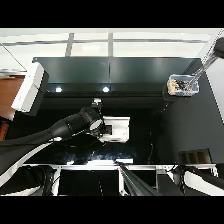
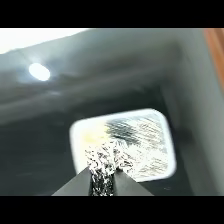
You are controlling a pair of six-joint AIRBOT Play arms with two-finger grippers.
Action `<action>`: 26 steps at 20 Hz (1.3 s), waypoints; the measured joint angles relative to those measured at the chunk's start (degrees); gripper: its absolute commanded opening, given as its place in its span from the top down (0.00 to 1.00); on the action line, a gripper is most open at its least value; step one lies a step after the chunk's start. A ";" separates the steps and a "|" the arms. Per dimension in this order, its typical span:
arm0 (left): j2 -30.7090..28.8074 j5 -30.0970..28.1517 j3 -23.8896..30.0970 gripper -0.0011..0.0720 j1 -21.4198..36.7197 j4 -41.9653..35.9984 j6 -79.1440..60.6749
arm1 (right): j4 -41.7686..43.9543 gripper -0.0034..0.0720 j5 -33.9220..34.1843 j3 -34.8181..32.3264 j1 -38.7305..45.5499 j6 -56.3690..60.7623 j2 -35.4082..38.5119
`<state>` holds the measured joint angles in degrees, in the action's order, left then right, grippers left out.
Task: Fold the box and place the chain.
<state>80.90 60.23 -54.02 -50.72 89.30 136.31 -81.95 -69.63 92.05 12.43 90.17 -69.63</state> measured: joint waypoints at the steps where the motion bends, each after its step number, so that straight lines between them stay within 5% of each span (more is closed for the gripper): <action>1: 0.00 0.00 0.00 0.94 0.00 -0.02 -0.02 | 2.16 0.93 -0.66 0.00 0.00 -1.20 2.45; 9: 0.00 0.07 0.00 0.94 0.00 -0.02 -0.02 | 15.58 0.93 -6.14 0.02 -5.57 -6.03 17.64; 18: 0.00 0.15 0.00 0.94 0.00 0.20 -0.02 | 19.08 0.93 -23.43 0.02 -26.75 -7.91 20.46; 26: 0.00 0.04 0.00 0.94 0.00 0.24 0.00 | 23.52 0.93 -20.68 -2.93 -39.80 -6.01 20.33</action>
